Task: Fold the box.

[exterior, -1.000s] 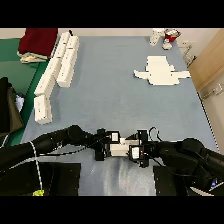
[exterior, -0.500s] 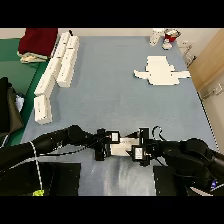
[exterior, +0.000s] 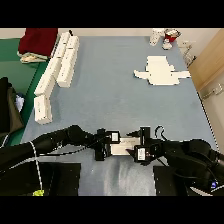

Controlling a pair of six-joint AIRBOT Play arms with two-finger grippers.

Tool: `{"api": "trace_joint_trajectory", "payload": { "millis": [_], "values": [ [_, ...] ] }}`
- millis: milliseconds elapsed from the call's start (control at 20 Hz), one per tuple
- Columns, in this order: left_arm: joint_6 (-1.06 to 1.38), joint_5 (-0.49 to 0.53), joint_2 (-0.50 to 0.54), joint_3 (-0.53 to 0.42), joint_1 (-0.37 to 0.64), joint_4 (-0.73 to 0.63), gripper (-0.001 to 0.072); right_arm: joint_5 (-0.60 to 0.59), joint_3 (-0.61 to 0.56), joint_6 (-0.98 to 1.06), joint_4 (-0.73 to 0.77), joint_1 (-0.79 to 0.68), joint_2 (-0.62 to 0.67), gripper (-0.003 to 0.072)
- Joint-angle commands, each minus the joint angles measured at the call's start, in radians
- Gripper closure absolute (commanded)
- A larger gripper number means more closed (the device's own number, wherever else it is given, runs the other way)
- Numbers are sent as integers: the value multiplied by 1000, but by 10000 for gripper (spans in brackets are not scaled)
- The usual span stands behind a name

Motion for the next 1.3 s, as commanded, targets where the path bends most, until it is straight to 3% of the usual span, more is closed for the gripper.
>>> {"api": "trace_joint_trajectory", "payload": {
  "millis": [0,250,350,450,500,600,650,700,850,950,1200,1250],
  "values": [
    [0,0,0,0,0,0,187,24,1,1,-18,0,1,176],
    [0,0,0,0,0,0,187,21,2,13,-17,0,1,180],
    [0,0,0,0,0,0,186,14,2,33,-17,0,-11,290],
    [0,0,0,0,0,0,186,11,2,51,-17,0,-24,325],
    [0,0,0,0,0,0,186,10,2,57,-18,0,-29,391],
    [0,0,0,0,0,0,187,6,2,67,-18,0,-37,407],
    [0,0,0,0,0,0,187,-1,2,77,-18,0,-40,448],
    [0,0,0,0,0,0,187,-9,2,85,-17,0,-42,537],
    [0,0,0,0,0,0,186,-16,2,92,-17,0,-42,541],
    [0,0,0,0,0,0,187,-18,2,92,-15,0,-42,606],
    [0,0,0,0,0,0,187,-55,1,92,24,0,-42,613],
    [0,0,0,0,0,0,187,-56,0,92,24,0,-42,649]
  ]
}}
